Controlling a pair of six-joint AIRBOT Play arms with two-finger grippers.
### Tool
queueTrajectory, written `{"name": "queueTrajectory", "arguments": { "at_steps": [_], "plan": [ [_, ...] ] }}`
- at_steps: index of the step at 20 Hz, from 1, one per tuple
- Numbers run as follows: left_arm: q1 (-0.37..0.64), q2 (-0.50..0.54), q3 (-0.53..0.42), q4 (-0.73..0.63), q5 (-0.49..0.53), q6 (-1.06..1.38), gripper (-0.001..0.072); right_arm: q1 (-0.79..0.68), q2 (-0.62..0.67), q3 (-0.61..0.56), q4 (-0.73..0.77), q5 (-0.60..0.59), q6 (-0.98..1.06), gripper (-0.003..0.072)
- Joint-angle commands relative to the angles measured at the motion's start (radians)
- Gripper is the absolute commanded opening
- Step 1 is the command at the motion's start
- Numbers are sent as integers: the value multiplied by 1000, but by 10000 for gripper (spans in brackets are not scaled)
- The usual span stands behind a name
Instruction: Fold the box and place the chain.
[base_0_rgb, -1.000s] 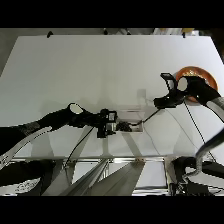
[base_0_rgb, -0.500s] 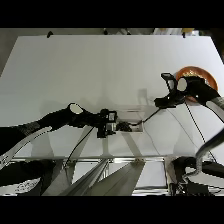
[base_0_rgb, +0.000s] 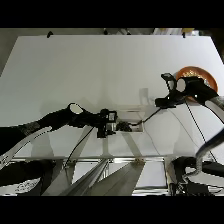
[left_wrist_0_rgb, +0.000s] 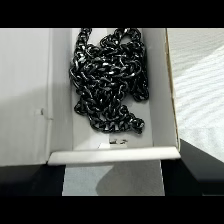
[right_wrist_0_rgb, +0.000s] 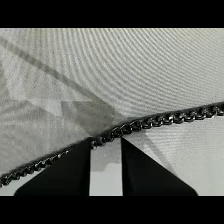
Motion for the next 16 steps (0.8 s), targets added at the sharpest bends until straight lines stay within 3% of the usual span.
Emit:
{"name": "queueTrajectory", "arguments": {
  "at_steps": [1,3,5,10,16],
  "plan": [
    [0,0,0,0,0,0,334,-1,-11,-1,-2,-2,3,155],
    [0,0,0,0,0,0,334,-1,-11,-1,-2,-7,3,137],
    [0,0,0,0,0,0,334,0,-10,-1,-2,-6,-11,21],
    [0,0,0,0,0,0,334,0,84,-1,-2,67,-60,19],
    [0,0,0,0,0,0,334,27,385,-1,5,199,-92,19]
  ]
}}
